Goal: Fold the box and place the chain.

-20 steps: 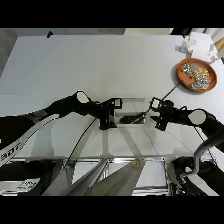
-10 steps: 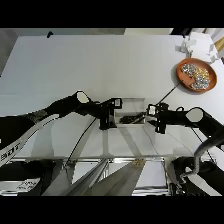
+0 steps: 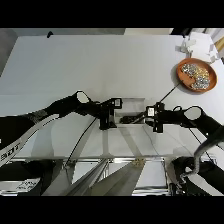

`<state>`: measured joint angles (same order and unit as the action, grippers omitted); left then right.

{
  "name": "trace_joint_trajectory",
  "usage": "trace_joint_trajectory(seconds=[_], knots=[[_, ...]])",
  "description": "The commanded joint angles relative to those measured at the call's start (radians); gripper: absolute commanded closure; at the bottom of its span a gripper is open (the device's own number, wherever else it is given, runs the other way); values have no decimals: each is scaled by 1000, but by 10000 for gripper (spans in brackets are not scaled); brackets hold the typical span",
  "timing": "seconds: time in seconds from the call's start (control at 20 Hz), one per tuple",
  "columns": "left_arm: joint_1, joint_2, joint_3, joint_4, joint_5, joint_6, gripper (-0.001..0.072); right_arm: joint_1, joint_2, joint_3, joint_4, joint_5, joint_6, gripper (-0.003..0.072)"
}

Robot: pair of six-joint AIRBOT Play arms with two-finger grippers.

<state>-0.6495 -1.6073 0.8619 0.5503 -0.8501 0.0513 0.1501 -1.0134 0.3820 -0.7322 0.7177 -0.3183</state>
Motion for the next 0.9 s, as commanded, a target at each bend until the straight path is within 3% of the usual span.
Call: trace_joint_trajectory(seconds=[0.0, 0.35, 0.55, 0.85], knots=[[0, 1, 1, 0, 24, 0, 506, 0, -23, 0, 30, 0, -58, 266], [0, 1, 0, 0, 23, 0, 506, 0, -54, 0, 42, -34, -139, 280], [0, 1, 0, 0, 23, 0, 506, 0, -65, 0, 42, -38, -161, 444], [0, 1, 1, 0, 23, 0, 506, 0, -65, 0, 117, -54, -162, 448]])
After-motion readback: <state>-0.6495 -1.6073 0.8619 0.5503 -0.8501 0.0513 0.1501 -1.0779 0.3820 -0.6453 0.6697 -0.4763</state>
